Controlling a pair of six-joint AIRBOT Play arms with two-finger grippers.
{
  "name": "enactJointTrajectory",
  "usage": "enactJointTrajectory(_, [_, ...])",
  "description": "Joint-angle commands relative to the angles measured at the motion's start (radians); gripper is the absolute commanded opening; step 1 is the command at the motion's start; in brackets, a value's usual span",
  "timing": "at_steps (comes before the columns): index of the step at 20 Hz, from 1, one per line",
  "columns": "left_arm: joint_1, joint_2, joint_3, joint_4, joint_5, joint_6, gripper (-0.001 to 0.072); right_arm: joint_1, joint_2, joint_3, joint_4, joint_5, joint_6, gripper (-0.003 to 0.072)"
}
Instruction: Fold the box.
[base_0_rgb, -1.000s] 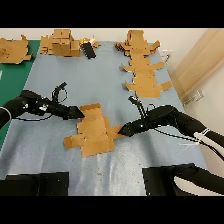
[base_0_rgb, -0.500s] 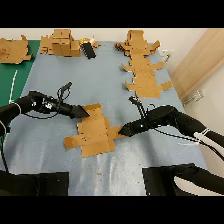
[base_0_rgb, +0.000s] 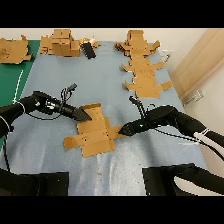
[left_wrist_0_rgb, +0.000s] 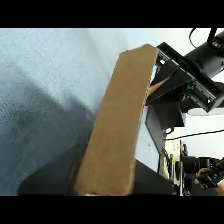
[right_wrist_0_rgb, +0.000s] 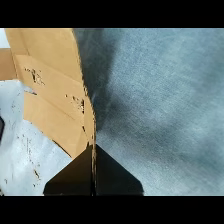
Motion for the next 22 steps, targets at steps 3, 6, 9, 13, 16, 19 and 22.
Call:
enactJointTrajectory(3, [-0.002,-0.001,0.001,-0.001,-0.007,0.029,0.0174,0.0,0.001,0.001,0.0,0.0,0.005,-0.0002])
enactJointTrajectory(6, [-0.002,-0.001,0.001,-0.002,-0.004,0.031,0.0173,0.0,0.001,0.001,0.0,0.0,0.005,-0.0002])
enactJointTrajectory(9, [-0.002,-0.001,0.001,-0.026,0.002,0.046,0.0173,0.0,0.001,0.001,0.0,0.0,0.005,-0.0002])
enactJointTrajectory(13, [-0.002,-0.001,0.001,-0.03,0.0,0.056,0.0055,0.0,0.001,0.001,-0.001,0.0,0.005,-0.0002])
enactJointTrajectory(16, [-0.002,-0.001,0.001,-0.03,-0.001,0.08,0.0013,0.0,0.001,0.001,-0.003,0.0,0.005,-0.0002])
enactJointTrajectory(19, [-0.002,-0.001,0.001,-0.031,-0.002,0.093,0.0014,0.0,0.001,0.001,-0.004,0.008,0.005,0.0005])
enactJointTrajectory(22, [-0.002,0.0,0.007,-0.085,-0.007,0.1,0.0014,-0.003,0.001,0.005,-0.03,0.101,0.042,0.0253])
